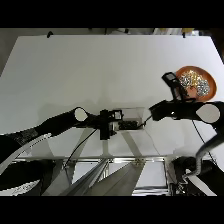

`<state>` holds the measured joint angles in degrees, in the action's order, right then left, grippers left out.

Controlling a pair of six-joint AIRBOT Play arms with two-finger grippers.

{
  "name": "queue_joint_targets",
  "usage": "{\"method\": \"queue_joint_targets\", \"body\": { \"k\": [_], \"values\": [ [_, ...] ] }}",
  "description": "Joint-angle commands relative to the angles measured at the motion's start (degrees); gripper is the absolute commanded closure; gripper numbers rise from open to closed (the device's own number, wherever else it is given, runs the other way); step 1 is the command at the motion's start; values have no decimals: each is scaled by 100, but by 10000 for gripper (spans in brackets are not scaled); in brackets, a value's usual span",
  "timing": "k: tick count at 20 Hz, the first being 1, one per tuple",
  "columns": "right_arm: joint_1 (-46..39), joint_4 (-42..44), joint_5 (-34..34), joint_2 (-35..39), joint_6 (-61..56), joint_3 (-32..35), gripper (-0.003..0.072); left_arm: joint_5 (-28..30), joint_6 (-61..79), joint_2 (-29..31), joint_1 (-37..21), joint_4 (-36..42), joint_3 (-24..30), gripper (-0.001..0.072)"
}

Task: Fold the box and place the chain.

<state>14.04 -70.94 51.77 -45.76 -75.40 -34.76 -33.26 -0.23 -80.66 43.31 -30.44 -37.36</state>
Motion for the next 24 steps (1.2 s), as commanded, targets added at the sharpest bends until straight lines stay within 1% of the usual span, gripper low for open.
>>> {"method": "queue_joint_targets", "body": {
  "k": [1, 3, 4, 5, 6, 7, 10, 14, 16, 18, 19, 21, 23, 24],
  "values": [
    [-531, -1174, 328, -323, -990, -42, 582, 0, 0, 4, 0, -2, 2, 458],
    [-555, -1163, 345, -750, -1021, -39, 581, 2, 2, 4, 0, -2, 2, 458],
    [-555, -1134, 264, -997, -1040, -39, 563, 0, 2, 2, 0, -2, 2, 458],
    [-555, -1137, 179, -1231, -1117, -39, 483, 0, 0, 4, 0, -2, 2, 458],
    [-555, -1141, 83, -1471, -1244, -39, 375, 0, 0, 4, 0, -2, 2, 458],
    [-555, -1141, -7, -1670, -1296, -42, 360, 0, 0, 2, 0, -2, 2, 458],
    [-553, -1137, -332, -2033, -1294, -42, 360, 0, 0, 2, 0, -2, 2, 458],
    [-555, -1104, -835, -2103, -1294, -39, 364, 0, 0, 2, 0, -2, 2, 458],
    [-553, -1062, -942, -2114, -1296, -39, 374, 2, 0, 2, 0, -2, 2, 458],
    [-553, -1005, -905, -2225, -1294, -42, 374, 0, 0, 4, 0, -2, 2, 458],
    [-514, -1008, -863, -2291, -1294, -39, 380, 0, 2, 2, 0, -2, 2, 458],
    [-393, -1014, -772, -2347, -1285, -42, 458, 0, 0, 4, 0, -2, 2, 458],
    [-282, -1032, -592, -2345, -1250, -42, 577, 2, 0, 2, 0, -2, 2, 458],
    [-245, -1034, -457, -2341, -1141, -42, 663, 0, 0, 4, 0, -2, 2, 458]
  ]
}}
